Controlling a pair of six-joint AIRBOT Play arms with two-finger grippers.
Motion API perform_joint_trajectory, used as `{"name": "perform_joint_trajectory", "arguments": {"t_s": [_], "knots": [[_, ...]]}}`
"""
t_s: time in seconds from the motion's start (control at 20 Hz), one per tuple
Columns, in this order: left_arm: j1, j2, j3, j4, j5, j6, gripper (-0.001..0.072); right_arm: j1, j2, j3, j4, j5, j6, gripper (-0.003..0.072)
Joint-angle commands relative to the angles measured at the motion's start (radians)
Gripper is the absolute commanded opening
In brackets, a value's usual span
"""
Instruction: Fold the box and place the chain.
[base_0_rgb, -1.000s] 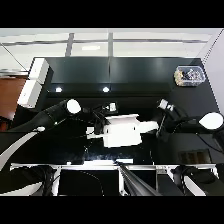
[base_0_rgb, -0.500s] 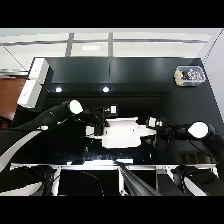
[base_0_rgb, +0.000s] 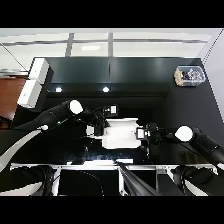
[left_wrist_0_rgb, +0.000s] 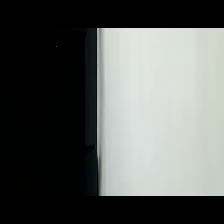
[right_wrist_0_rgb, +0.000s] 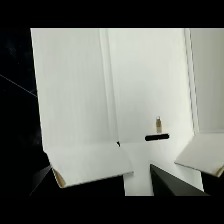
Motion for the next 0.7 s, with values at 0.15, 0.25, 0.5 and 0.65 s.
{"name": "perform_joint_trajectory", "arguments": {"t_s": [0.15,0.25,0.5,0.65], "knots": [[0.000,-0.001,-0.001,0.002,-0.001,0.000,0.0031,0.062,-0.040,0.000,0.089,-0.078,-0.003,0.0719],[0.000,-0.001,-0.001,0.002,-0.002,0.000,0.0031,0.061,-0.039,0.005,0.106,-0.079,0.001,0.0720],[0.000,-0.001,-0.001,0.002,-0.002,0.000,0.0031,0.014,-0.021,0.093,0.095,-0.072,0.116,0.0720],[0.000,-0.001,-0.001,0.002,-0.002,0.000,0.0031,-0.021,-0.021,0.114,0.094,-0.072,0.113,0.0720]]}}
